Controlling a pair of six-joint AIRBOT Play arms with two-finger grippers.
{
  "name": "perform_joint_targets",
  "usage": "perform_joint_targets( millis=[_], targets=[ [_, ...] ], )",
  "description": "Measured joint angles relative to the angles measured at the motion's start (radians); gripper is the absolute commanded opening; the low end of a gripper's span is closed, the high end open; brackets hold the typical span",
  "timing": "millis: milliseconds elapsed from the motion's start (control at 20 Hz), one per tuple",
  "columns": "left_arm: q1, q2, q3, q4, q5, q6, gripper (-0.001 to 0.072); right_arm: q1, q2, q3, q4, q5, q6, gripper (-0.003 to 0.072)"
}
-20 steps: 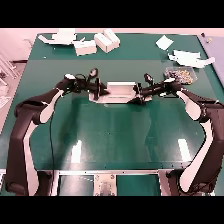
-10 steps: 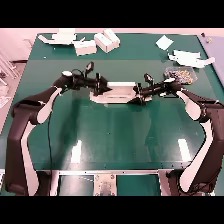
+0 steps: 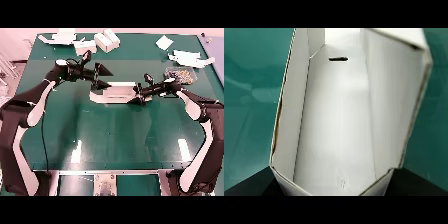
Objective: Fold the box and place the chain.
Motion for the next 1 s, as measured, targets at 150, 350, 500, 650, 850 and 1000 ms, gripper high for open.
perform_joint_targets(
  millis=[150,350,500,650,850,1000],
  targets=[
    [0.018,0.048,0.003,0.022,-0.037,-0.032,0.0186,0.0,0.0,0.0,0.0,0.0,0.0,0.0587],
    [0.029,0.092,0.005,0.072,-0.151,-0.058,0.0018,0.0,0.0,0.0,0.0,0.0,0.0,0.0587],
    [0.031,0.117,0.006,0.08,-0.184,-0.117,0.0016,0.0,0.0,0.0,0.0,0.0,0.0,0.0587],
    [0.035,0.134,0.004,0.098,-0.149,-0.193,0.0014,0.0,0.0,0.0,0.0,0.0,0.0,0.0587],
    [0.023,0.18,-0.032,0.081,-0.082,-0.247,0.0014,0.0,0.0,0.0,0.0,0.0,0.0,0.0587],
    [-0.002,0.238,-0.127,0.085,0.033,-0.245,0.0014,0.0,0.0,0.0,0.0,0.0,0.0,0.0587]
  ],
)
